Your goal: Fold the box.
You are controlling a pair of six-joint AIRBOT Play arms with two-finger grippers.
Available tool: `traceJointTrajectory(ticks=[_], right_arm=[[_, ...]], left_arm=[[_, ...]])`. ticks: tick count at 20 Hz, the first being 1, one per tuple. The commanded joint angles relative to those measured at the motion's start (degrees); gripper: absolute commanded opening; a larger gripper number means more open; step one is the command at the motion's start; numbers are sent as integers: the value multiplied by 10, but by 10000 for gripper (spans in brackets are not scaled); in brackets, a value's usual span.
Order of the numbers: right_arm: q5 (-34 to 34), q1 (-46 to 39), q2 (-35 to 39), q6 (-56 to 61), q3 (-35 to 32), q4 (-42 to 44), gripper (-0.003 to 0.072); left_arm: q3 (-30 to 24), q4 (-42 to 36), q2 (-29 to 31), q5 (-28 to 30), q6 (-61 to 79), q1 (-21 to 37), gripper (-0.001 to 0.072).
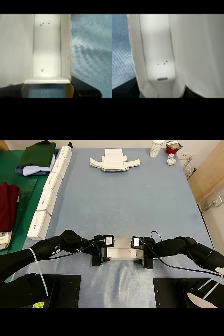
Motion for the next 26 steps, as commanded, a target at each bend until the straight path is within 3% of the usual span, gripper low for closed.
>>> traceJointTrajectory(ticks=[1,4,10,12,14,15,17,18,22,26], right_arm=[[-5,0,14,46,4,-9,711],[-40,0,50,122,18,-74,711],[-195,0,139,365,76,-209,699],[-209,0,162,513,94,-211,510],[-182,0,168,693,96,-146,255],[-161,1,161,738,88,-68,211],[-118,18,128,739,71,94,211],[-94,39,107,739,74,134,211],[0,61,58,763,150,120,210],[15,-7,18,765,188,70,210]], left_arm=[[0,2,0,-6,2,0,363],[0,2,0,-6,2,0,362],[0,2,0,-6,2,0,362],[0,2,0,-6,2,0,363],[0,2,0,-6,2,0,362],[0,2,0,-6,2,0,362],[0,2,0,-6,2,0,362],[0,2,0,-7,2,0,362],[0,2,0,-6,2,0,363],[0,2,0,-6,2,0,363]])
